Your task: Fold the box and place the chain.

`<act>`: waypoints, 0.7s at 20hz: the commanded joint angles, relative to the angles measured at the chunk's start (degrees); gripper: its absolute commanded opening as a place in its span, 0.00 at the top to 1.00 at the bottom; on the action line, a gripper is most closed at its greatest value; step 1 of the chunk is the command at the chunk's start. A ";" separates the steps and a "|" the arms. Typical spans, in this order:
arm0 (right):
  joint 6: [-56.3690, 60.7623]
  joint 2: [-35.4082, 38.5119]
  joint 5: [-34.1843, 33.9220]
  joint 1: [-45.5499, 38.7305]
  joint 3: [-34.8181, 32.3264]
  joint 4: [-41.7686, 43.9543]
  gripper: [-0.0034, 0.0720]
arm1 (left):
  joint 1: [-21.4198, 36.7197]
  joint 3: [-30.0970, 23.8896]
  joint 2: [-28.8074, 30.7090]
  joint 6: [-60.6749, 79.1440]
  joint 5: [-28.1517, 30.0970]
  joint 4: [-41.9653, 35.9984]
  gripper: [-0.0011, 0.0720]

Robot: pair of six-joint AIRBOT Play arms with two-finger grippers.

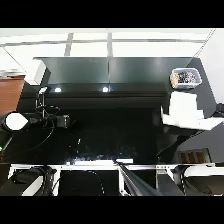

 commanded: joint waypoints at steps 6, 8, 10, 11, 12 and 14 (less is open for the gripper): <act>-3.37 15.78 4.09 11.28 -13.09 26.01 0.93 | -0.07 -0.09 -0.04 0.02 0.33 -0.09 0.02; -6.23 23.82 -3.91 15.45 -23.34 35.50 0.93 | -0.07 -0.09 -0.13 0.02 0.37 -0.55 0.02; -10.60 32.46 -14.84 21.77 -35.74 47.06 0.93 | -0.07 -0.09 -0.50 0.04 0.39 -1.99 0.02; -12.74 36.28 -20.55 26.01 -41.59 52.74 0.93 | -0.07 -0.09 -0.90 0.24 0.55 -3.06 0.02; -14.45 39.41 -26.75 30.71 -46.93 57.72 0.93 | -0.07 -0.09 -1.51 1.22 1.05 -4.83 0.02; -17.09 42.86 -38.58 41.07 -55.08 67.41 0.93 | 0.02 0.07 -3.63 7.69 2.60 -12.72 0.02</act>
